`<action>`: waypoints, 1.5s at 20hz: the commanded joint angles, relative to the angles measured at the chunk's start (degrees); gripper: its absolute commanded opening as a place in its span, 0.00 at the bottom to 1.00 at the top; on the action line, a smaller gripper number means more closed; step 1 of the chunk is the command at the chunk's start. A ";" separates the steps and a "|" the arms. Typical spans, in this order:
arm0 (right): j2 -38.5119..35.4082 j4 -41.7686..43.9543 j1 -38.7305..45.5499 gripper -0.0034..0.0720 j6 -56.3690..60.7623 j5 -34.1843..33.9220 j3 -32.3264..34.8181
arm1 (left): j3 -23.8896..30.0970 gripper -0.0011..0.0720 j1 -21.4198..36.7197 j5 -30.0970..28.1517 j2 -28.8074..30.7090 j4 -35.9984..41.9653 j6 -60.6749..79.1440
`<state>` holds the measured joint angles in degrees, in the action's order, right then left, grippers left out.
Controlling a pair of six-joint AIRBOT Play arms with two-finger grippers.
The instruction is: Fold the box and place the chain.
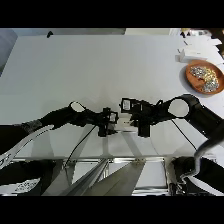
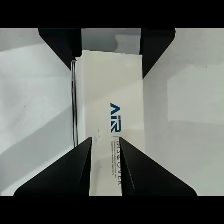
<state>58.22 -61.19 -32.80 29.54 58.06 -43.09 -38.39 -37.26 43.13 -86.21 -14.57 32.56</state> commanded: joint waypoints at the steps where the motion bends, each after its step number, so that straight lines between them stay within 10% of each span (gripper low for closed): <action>1: 0.79 0.00 0.00 0.25 -0.02 0.39 0.04 | 0.02 0.03 0.02 -0.02 0.00 -0.02 0.00; 7: 3.74 0.02 0.00 0.09 -0.02 1.62 0.13 | 0.02 0.03 0.02 -0.02 0.00 -0.02 0.00; 30: 5.20 0.81 -2.84 0.07 -0.85 -2.89 4.17 | 0.02 0.03 0.02 -0.02 0.00 -0.02 0.00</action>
